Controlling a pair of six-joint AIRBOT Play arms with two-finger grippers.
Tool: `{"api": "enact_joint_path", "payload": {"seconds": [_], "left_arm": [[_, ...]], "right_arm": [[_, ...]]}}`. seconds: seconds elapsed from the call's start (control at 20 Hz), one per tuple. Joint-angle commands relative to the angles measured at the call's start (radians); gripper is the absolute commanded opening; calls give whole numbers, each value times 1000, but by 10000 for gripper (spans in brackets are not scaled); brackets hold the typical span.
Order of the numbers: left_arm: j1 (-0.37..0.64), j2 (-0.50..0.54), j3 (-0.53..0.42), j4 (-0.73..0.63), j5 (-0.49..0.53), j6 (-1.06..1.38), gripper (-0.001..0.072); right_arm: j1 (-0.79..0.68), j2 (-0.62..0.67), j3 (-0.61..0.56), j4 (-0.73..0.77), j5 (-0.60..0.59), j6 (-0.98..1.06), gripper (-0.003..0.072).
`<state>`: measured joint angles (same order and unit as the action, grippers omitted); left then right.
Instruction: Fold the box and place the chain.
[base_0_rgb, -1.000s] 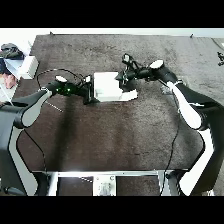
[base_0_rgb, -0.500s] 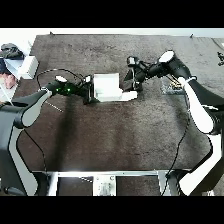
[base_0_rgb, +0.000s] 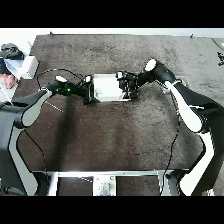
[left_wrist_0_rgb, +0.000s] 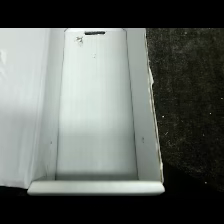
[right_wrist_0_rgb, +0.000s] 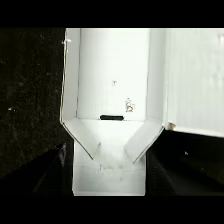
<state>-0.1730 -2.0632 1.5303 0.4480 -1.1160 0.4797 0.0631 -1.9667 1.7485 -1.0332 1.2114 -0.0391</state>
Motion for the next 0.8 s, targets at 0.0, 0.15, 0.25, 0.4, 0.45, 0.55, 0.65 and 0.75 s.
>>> {"api": "enact_joint_path", "payload": {"seconds": [0.0,0.15,0.25,0.4,0.45,0.55,0.65,0.75], "left_arm": [[-1,1,1,-14,0,0,466],[-1,1,1,-15,0,0,466],[0,1,1,-14,0,0,466],[-1,1,1,-15,0,0,466],[-1,1,1,-15,0,0,466],[-1,1,1,-15,0,0,466],[-1,1,1,-15,0,0,466],[-1,1,1,-14,0,0,466]], "right_arm": [[14,-4,0,-10,-43,52,373],[15,-5,0,3,-48,84,375],[15,-7,0,58,-36,85,224],[16,-12,0,96,-30,85,156],[16,-16,0,107,-27,85,156],[20,-26,-1,142,-15,85,156],[23,-33,-1,145,-27,84,157],[24,-34,-1,153,-39,84,163]]}}
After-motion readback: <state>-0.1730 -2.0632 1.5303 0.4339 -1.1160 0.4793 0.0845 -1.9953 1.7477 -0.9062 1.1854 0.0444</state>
